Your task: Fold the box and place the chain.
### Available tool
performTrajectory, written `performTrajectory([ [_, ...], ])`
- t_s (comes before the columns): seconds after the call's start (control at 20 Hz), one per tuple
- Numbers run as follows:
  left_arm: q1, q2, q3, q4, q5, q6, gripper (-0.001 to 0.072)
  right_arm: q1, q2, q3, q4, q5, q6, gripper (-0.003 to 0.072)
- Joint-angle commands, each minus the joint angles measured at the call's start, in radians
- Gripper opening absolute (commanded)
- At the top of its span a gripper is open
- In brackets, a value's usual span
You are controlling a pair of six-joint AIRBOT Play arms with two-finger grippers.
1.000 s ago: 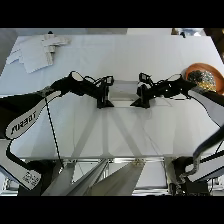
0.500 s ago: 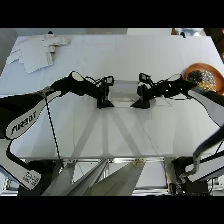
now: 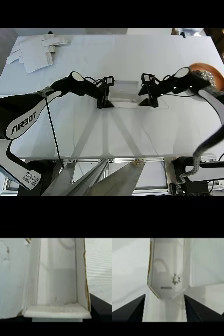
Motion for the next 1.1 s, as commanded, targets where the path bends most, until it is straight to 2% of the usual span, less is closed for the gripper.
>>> performTrajectory([
  [0.0,0.001,-0.001,0.000,0.000,0.000,0.000,0.0277,-0.047,0.113,0.001,-0.125,-0.004,0.084,0.0499],
  [0.1,0.000,-0.001,0.000,0.000,0.000,0.000,0.0277,-0.087,0.168,0.001,-0.120,0.004,0.129,0.0477],
  [0.15,0.000,-0.001,0.000,0.000,0.000,0.000,0.0277,-0.098,0.190,0.001,-0.106,0.021,0.163,0.0363],
  [0.2,0.000,-0.001,0.000,0.000,0.000,0.000,0.0277,-0.103,0.208,0.001,-0.089,0.057,0.198,0.0139],
  [0.25,0.000,-0.001,0.000,0.000,0.000,0.000,0.0277,-0.102,0.217,0.001,-0.054,0.091,0.227,0.0018],
  [0.4,0.000,-0.001,0.000,0.000,0.000,0.000,0.0277,-0.101,0.212,0.001,0.159,0.072,0.412,0.0010],
  [0.5,0.000,-0.001,0.000,0.000,0.000,0.000,0.0277,-0.088,0.196,0.001,0.270,0.074,0.442,0.0009],
  [0.7,0.000,-0.001,0.000,0.000,0.000,0.000,0.0277,0.014,0.101,0.001,0.290,0.044,0.538,0.0009],
  [0.8,0.000,-0.001,0.000,0.000,0.000,0.000,0.0277,0.065,0.051,0.001,0.317,-0.071,0.544,0.0009],
  [1.05,0.000,-0.001,0.000,0.000,0.000,0.000,0.0277,0.092,-0.046,0.001,0.597,-0.415,0.546,0.0009],
])
